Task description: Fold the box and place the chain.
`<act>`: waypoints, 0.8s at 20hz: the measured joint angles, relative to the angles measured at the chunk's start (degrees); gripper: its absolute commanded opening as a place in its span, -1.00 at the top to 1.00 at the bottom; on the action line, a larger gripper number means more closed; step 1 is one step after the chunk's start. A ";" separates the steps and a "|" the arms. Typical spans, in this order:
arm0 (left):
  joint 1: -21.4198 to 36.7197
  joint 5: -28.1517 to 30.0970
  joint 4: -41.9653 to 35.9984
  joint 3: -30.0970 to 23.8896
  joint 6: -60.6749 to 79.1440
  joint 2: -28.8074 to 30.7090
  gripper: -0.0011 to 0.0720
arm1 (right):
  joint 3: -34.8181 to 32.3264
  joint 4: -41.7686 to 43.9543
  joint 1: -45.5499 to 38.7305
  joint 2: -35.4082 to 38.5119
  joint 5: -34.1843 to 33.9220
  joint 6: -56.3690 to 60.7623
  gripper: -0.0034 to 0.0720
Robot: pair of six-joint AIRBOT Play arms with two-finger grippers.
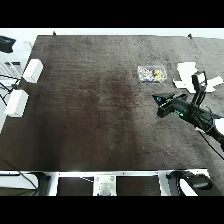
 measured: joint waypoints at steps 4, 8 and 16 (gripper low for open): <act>-4.09 8.66 -9.33 -18.49 11.06 17.11 0.94 | -0.02 -0.02 0.00 2.84 -3.13 0.33 0.88; -8.26 14.14 -23.52 -41.42 27.71 34.18 0.94 | -0.39 -1.75 0.00 6.03 -5.09 0.42 0.88; -11.72 16.74 -37.00 -76.91 42.75 58.36 0.94 | -14.16 -4.20 0.00 22.40 -16.28 0.48 0.87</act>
